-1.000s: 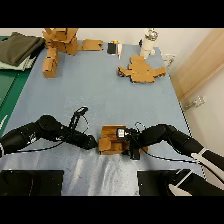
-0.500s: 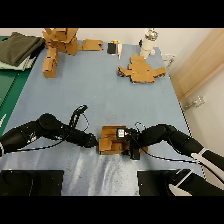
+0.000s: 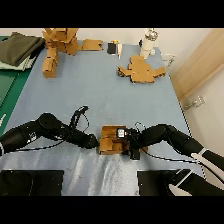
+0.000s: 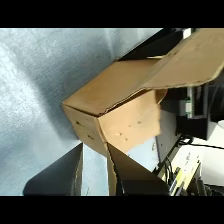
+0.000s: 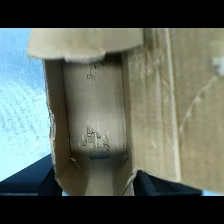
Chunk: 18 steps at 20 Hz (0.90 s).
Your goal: Fold the box.
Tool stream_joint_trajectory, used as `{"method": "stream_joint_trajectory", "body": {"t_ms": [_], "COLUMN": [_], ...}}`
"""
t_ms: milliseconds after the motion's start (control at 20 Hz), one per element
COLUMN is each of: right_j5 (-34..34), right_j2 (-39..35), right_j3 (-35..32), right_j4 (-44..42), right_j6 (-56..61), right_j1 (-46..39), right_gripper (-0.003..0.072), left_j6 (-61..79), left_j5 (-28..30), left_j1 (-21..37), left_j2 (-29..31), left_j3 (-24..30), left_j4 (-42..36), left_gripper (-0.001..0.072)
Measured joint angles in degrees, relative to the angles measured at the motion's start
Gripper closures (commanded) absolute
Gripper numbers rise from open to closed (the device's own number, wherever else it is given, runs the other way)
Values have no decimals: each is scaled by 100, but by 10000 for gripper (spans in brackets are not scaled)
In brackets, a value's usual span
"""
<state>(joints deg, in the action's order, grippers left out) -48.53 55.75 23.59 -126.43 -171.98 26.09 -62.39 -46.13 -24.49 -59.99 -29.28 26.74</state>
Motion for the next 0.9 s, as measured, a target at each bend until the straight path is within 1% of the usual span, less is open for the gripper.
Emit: {"method": "stream_joint_trajectory", "body": {"t_ms": [50, 100, 150, 750, 900], "right_j5": [0, 0, 0, 0, 0], "right_j2": [0, 0, 0, 0, 0], "right_j3": [0, 0, 0, 0, 0], "right_j4": [0, 0, 0, 2, 2], "right_j6": [0, 0, 0, 0, 0], "right_j1": [0, 0, 0, 0, 0], "right_gripper": [128, 128, 128, 128, 128], "left_j6": [0, 2, 0, -2, -251], "left_j5": [-11, -20, -24, 42, 170], "left_j1": [0, 0, 0, -20, -70], "left_j2": [0, 0, 0, -7, -13], "left_j3": [-7, -13, -15, -24, -35], "left_j4": [-4, -7, -11, -107, 33], "left_gripper": [353, 181, 190, 189, 189]}}
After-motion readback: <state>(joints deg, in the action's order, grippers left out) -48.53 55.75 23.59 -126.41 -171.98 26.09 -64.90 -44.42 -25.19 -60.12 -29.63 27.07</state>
